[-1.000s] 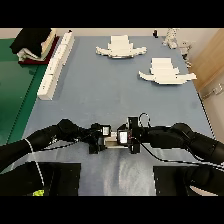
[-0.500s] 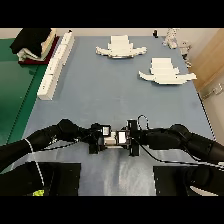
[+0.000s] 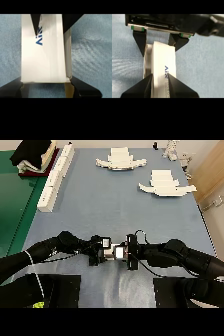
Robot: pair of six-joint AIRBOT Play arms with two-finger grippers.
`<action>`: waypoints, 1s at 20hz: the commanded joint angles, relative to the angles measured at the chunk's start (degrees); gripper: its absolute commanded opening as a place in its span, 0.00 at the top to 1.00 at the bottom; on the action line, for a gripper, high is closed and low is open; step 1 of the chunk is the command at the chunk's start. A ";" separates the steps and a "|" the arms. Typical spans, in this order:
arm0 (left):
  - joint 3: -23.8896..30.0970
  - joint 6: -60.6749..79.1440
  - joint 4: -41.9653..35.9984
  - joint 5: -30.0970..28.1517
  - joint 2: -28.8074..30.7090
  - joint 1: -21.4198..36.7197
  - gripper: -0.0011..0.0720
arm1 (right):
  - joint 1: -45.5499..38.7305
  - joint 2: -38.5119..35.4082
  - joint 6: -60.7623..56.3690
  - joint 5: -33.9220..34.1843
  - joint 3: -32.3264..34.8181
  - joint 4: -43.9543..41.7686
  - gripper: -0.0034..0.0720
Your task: Fold the box.
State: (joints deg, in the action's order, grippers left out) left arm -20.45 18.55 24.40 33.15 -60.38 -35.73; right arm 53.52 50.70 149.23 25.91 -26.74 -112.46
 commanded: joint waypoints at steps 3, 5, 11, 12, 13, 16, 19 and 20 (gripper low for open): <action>-0.02 0.02 0.00 -0.04 0.00 0.00 0.36 | 0.55 0.04 -0.90 0.63 0.04 0.83 0.54; -0.02 0.02 0.00 -0.02 -0.02 0.00 0.36 | 0.57 0.00 -0.68 1.33 0.02 -0.55 0.54; -0.02 0.02 0.00 -0.04 0.00 0.00 0.36 | 0.55 -0.35 -0.70 1.95 -0.04 -0.92 0.35; -0.02 0.02 0.00 -0.02 -0.02 0.00 0.36 | 0.55 -0.70 -0.70 1.86 -0.17 -0.92 0.35; -0.02 0.02 0.00 -0.04 0.00 0.00 0.36 | 0.55 -1.16 -0.70 1.75 -0.26 -0.90 0.35; -0.04 0.02 0.00 -0.04 -0.02 0.00 0.36 | 0.52 -2.89 -0.70 1.55 -0.44 -0.81 0.35; -0.02 0.02 0.00 -0.04 -0.02 0.00 0.36 | 0.52 -4.00 -0.76 1.64 -0.44 -0.87 0.35; -0.02 0.02 0.00 -0.04 -0.02 0.00 0.36 | 0.52 -4.57 -1.40 1.68 -0.44 -0.92 0.35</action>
